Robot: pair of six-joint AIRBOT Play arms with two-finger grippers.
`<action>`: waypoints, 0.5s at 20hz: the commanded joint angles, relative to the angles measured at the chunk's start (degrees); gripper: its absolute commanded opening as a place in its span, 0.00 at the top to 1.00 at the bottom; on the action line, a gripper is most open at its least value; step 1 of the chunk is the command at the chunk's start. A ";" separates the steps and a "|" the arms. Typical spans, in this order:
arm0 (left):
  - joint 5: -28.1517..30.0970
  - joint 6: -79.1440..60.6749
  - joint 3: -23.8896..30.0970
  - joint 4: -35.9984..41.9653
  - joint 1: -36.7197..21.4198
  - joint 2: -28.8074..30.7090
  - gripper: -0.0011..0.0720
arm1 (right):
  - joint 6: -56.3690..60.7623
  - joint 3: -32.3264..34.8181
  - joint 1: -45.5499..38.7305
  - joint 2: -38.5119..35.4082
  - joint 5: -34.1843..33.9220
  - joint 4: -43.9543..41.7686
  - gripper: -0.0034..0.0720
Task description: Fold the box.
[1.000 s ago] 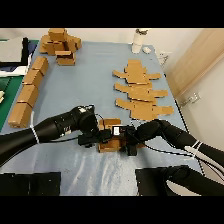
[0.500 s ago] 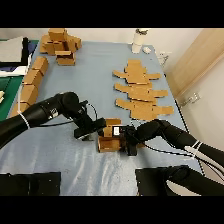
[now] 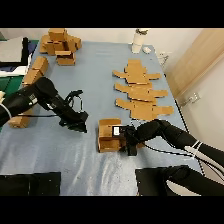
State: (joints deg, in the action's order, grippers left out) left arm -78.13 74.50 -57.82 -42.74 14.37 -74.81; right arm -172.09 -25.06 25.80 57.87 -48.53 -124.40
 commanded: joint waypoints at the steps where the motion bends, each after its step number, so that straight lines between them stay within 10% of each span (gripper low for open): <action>1: -4.24 -29.11 1.60 6.47 -3.23 2.82 0.97 | 0.00 0.02 0.02 -0.02 0.00 -0.02 0.30; 10: 8.02 -57.53 18.95 11.30 -0.55 11.98 0.97 | 0.00 0.00 0.02 -0.02 0.00 -0.02 0.30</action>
State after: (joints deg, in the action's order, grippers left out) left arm -76.51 30.30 -44.62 -34.96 13.34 -64.88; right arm -172.09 -25.08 25.80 57.87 -48.53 -124.40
